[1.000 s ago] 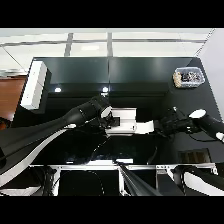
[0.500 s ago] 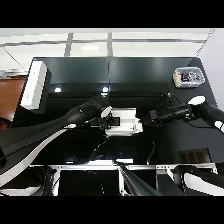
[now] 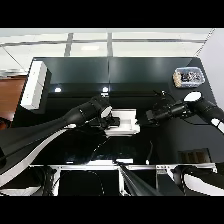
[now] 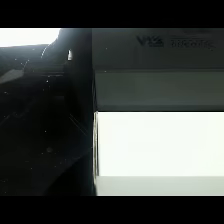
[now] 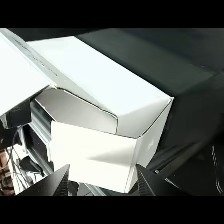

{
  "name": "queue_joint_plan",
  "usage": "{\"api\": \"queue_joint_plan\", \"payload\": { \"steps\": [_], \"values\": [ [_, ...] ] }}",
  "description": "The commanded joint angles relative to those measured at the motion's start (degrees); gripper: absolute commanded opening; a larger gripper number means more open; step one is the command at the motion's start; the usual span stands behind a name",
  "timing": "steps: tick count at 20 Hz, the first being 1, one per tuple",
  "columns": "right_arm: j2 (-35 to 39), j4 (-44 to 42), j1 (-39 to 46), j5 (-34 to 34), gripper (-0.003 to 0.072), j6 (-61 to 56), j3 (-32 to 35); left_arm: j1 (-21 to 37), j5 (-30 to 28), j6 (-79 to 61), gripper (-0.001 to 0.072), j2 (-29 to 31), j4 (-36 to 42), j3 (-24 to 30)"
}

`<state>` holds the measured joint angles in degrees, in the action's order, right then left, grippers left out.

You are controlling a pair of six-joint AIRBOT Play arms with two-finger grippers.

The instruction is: Fold the box and place the chain.

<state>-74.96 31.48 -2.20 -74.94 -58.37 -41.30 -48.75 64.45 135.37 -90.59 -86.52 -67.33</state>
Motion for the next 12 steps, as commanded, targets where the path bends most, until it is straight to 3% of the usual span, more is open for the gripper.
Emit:
{"api": "queue_joint_plan", "payload": {
  "steps": [1, 5, 12],
  "values": [
    [-0.02, 0.68, -1.11, 0.83, 0.0460, -1.25, -0.26, 0.02, -0.11, -0.04, 0.0028, 0.04, -0.02, -0.07],
    [-0.02, 2.32, -2.67, 3.37, 0.0460, -3.89, -1.05, 0.02, 0.00, -0.04, 0.0029, 0.04, 0.00, -0.07],
    [-0.02, 9.57, -12.61, 9.86, 0.0460, -15.52, -5.79, 0.00, 0.35, -0.07, 0.0029, 0.04, 0.00, -0.07]
  ]
}}
